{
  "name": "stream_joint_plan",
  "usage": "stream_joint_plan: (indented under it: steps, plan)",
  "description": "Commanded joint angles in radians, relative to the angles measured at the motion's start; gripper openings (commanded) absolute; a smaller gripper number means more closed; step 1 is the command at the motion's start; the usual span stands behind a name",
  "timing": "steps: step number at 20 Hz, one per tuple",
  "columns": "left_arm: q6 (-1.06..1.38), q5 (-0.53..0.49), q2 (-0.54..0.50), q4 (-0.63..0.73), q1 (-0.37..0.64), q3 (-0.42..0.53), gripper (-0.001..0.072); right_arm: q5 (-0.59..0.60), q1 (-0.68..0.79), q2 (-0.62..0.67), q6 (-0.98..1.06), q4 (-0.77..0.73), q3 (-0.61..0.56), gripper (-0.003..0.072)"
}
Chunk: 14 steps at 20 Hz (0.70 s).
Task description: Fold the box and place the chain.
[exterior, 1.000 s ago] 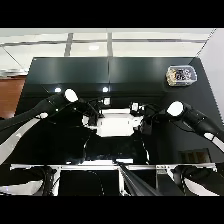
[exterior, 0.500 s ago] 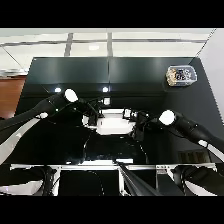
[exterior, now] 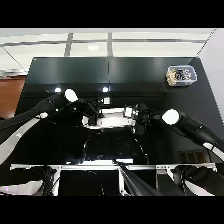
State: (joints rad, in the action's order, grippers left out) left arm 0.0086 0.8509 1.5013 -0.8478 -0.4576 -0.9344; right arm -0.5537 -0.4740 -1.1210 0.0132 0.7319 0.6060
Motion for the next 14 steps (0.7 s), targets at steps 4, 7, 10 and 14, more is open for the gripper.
stream_joint_plan:
  steps: [4,7,10,14]
  plan:
    - [0.003,0.014,0.0,0.0,0.0,0.0,0.0025,0.005,0.053,-0.001,-0.055,-0.002,0.003,0.0695]
    - [0.003,0.014,0.0,0.0,0.0,0.0,0.0025,0.001,0.053,-0.027,-0.142,-0.091,0.003,0.0696]
    - [0.003,0.014,0.0,0.0,0.0,0.0,0.0025,-0.033,0.053,-0.074,-0.304,-0.24,0.003,0.0695]
    - [0.003,0.014,0.0,0.0,0.0,0.0,0.0025,-0.095,0.053,-0.135,-0.397,-0.306,0.003,0.0695]
